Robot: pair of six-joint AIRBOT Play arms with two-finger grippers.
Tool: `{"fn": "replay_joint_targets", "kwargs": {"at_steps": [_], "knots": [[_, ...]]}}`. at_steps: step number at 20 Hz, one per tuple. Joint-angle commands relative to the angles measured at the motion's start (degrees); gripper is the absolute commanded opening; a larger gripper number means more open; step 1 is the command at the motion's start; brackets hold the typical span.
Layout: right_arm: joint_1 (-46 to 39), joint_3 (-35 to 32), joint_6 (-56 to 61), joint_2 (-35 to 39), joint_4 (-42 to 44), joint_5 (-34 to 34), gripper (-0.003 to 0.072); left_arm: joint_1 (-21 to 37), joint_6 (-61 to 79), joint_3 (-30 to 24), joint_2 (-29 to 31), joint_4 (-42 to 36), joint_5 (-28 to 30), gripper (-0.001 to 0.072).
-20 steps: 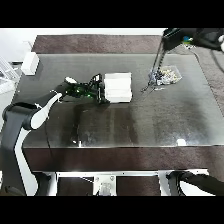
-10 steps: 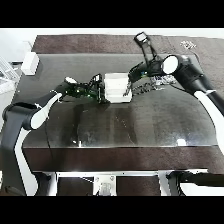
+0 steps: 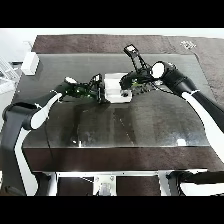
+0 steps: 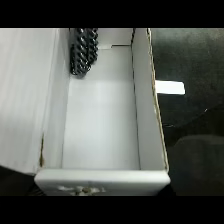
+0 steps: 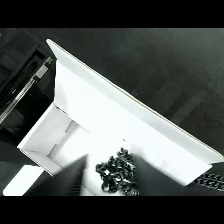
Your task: Fold the box and place the chain.
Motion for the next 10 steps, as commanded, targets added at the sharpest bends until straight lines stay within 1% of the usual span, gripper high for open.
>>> {"fn": "replay_joint_targets", "kwargs": {"at_steps": [1, 3, 6, 8, 10], "knots": [[0.0, 0.0, -0.3, -0.1, 0.4, 1.6, 0.0538, 0.0, 0.0, 0.0, 0.0, 0.0, 0.0, 0.0484], [-0.1, 0.0, -0.8, 0.1, 0.0, 3.7, 0.0538, 0.0, 0.0, 0.0, 0.0, 0.0, 0.0, 0.0484], [-1.7, 0.0, -3.0, 1.0, -7.3, 7.3, 0.0538, 0.0, 0.0, 0.0, 0.0, 0.0, 0.0, 0.0484], [-5.2, 0.0, -3.8, 1.2, -10.7, 8.9, 0.0538, 0.0, 0.0, 0.0, 0.0, 0.0, 0.0, 0.0484], [-9.5, 0.0, -6.4, 1.2, -10.6, 9.0, 0.0538, 0.0, 0.0, 0.0, 0.0, 0.0, 0.0, 0.0484]]}}
